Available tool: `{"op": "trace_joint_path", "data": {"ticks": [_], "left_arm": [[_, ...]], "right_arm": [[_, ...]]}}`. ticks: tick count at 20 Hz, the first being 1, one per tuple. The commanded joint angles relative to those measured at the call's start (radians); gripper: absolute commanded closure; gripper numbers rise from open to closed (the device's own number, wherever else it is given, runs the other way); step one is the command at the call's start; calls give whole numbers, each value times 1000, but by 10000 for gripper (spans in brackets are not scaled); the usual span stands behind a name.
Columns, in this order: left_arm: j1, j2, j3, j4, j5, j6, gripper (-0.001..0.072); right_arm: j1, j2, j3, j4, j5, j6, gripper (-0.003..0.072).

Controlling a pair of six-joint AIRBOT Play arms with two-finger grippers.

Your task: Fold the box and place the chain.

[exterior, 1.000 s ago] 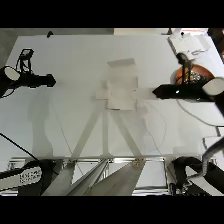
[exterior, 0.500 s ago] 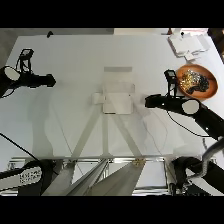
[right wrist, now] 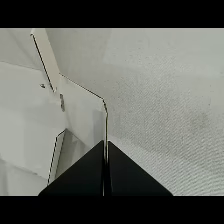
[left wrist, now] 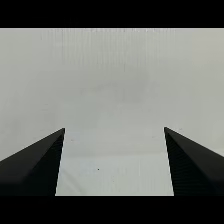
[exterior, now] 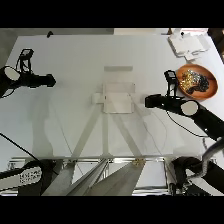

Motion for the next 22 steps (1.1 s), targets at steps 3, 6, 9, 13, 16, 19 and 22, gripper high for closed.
{"op": "trace_joint_path", "data": {"ticks": [3, 6, 9, 13, 16, 19, 22], "left_arm": [[0, 0, 0, -18, 5, -14, 7], [-2, -2, 0, -56, -35, -14, 32], [-36, -2, 0, -76, -109, 36, 313], [-120, -2, 0, -151, -197, 207, 313], [-170, -3, 4, -332, -212, 401, 308], [-185, -41, 94, -468, -363, 576, 247], [-181, -138, 274, -495, -510, 582, 50]], "right_arm": [[1, 0, 0, 0, -2, 0, 676], [1, 0, 0, 0, -2, 0, 676], [1, 0, 0, 0, -3, 0, 676], [1, -1, 0, 0, -2, 0, 676], [1, 0, 0, 0, -3, 0, 676], [1, 0, 0, 0, -3, 0, 676], [1, 0, 0, 0, -3, 0, 676]]}}
